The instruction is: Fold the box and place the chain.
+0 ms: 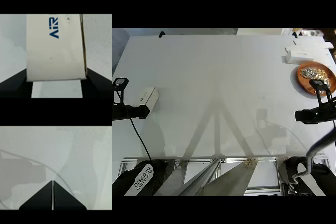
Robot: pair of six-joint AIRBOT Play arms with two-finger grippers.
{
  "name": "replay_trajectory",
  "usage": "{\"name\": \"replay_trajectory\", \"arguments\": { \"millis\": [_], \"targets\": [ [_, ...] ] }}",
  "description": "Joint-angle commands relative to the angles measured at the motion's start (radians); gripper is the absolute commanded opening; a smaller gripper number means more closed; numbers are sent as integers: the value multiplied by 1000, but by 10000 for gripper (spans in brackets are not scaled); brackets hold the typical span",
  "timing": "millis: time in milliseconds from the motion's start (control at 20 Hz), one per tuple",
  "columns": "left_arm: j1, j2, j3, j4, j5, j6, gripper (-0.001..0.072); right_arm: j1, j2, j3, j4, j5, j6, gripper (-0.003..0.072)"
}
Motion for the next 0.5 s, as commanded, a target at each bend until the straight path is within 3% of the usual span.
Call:
{"name": "replay_trajectory", "arguments": {
  "millis": [0,50,100,150,450],
  "targets": [
    [1,-6,-3,26,-59,-36,356,-1,1,0,0,0,0,23],
    [1,-6,-3,48,-71,-59,389,-1,0,0,0,0,0,23],
    [1,-5,-3,67,-82,-81,498,-1,1,0,0,0,0,23],
    [1,-5,-3,94,-93,-116,706,-1,0,0,0,0,0,23],
    [-2,55,-2,175,-104,-181,695,-1,1,0,0,0,0,23]
  ]
}}
